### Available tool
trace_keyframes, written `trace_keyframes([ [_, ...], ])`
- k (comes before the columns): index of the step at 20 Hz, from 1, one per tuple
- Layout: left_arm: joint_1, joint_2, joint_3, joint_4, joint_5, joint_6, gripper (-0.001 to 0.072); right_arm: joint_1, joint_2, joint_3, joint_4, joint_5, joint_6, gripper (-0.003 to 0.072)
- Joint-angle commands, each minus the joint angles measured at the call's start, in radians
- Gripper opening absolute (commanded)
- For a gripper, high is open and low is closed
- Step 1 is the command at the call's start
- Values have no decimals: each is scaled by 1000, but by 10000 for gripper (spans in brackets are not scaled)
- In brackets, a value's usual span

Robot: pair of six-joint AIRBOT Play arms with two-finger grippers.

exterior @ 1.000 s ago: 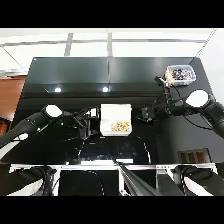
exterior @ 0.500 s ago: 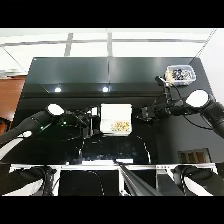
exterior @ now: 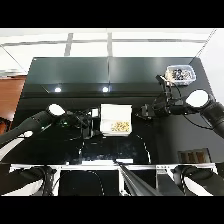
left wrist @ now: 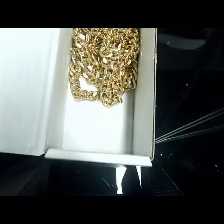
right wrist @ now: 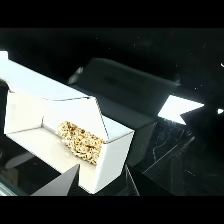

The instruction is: Fold the box and place the chain.

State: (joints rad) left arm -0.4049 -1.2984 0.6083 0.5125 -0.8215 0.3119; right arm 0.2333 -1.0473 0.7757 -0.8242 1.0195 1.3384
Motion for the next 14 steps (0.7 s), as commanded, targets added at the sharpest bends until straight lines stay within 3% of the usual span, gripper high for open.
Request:
trace_keyframes([
  [1,-3,-1,1,2,-1,4,693,-1,0,1,0,-10,0,354],
  [4,-18,-1,1,3,4,3,691,-1,0,1,0,-17,0,354],
  [5,-24,-1,1,6,14,-1,654,-1,0,1,0,-19,0,354],
  [9,-32,-1,1,6,33,-9,328,0,0,0,0,-51,0,355],
  [10,-32,-1,1,6,33,-9,328,0,-1,0,0,-72,0,357],
  [12,-32,-1,1,6,33,-9,328,0,-1,0,-4,-171,-12,720],
  [14,-32,-1,1,6,33,-9,328,-1,-15,1,-3,-318,-18,720],
])
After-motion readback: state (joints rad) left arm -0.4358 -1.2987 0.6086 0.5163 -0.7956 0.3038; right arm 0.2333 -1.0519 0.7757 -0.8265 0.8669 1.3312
